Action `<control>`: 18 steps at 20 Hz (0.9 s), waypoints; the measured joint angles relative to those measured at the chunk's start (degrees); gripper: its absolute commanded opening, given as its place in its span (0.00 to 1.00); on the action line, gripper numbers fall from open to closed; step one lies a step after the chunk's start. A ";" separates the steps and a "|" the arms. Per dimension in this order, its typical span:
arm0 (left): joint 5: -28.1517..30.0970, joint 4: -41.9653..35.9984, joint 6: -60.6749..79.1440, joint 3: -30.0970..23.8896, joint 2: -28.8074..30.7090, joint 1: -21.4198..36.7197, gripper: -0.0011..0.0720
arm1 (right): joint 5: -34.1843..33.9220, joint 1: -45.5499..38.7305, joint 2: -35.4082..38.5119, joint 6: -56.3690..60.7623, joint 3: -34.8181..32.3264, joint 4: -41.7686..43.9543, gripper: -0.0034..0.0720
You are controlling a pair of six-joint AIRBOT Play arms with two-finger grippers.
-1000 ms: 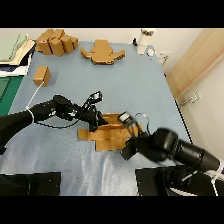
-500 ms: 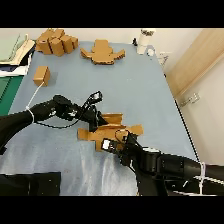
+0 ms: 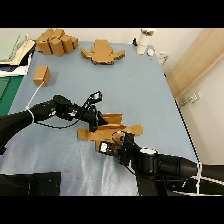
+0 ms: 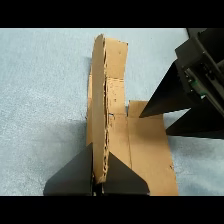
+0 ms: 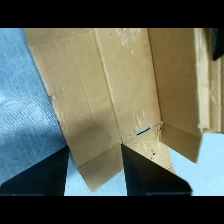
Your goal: Fold the box.
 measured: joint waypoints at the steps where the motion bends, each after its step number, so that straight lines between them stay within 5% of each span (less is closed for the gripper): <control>1: 0.00 -0.02 0.00 0.00 0.00 0.00 0.03 | 0.00 0.00 0.24 0.00 0.24 0.00 0.68; 9: 0.02 0.00 0.00 0.00 0.00 0.00 0.03 | -0.63 0.00 3.04 2.03 2.05 -1.99 0.68; 11: 0.00 -0.02 0.00 0.00 0.00 0.00 0.03 | -0.50 0.00 3.17 2.32 2.16 -2.03 0.99; 18: 0.02 -0.02 0.00 0.00 0.00 0.00 0.03 | 4.15 -6.29 3.89 1.90 2.21 -3.45 0.99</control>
